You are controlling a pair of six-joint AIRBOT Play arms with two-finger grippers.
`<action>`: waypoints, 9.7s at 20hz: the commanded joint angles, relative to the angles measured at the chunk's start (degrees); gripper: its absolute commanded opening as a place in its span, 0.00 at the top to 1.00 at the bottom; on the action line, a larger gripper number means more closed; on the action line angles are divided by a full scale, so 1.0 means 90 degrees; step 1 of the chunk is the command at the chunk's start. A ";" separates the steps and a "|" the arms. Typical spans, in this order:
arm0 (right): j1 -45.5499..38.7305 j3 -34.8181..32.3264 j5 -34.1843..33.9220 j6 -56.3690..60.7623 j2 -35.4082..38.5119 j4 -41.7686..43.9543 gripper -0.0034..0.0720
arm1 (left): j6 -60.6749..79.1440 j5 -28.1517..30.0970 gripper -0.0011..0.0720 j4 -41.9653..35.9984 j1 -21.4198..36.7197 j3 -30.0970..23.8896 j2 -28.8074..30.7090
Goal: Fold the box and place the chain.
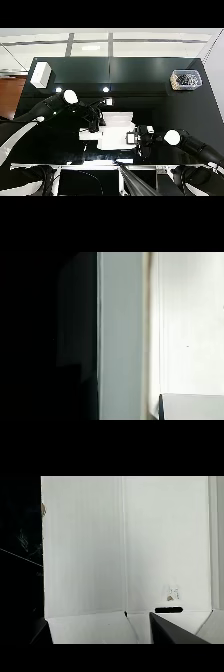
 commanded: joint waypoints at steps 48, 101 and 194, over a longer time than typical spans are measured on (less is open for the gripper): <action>-0.0481 0.1137 0.0559 0.1960 0.0415 -0.1086 0.03 | 0.0316 0.0367 0.95 0.0192 -0.0466 -0.0219 0.0243; -0.0981 -0.0007 0.0146 -0.2166 -0.0488 0.1887 0.03 | 0.0308 0.0151 0.95 0.0189 -0.0452 -0.0219 0.0243; -0.0818 -0.0007 -0.0274 -0.1940 -0.0617 0.1792 0.26 | -0.0027 0.0928 0.02 -0.0342 0.0408 -0.2589 0.2647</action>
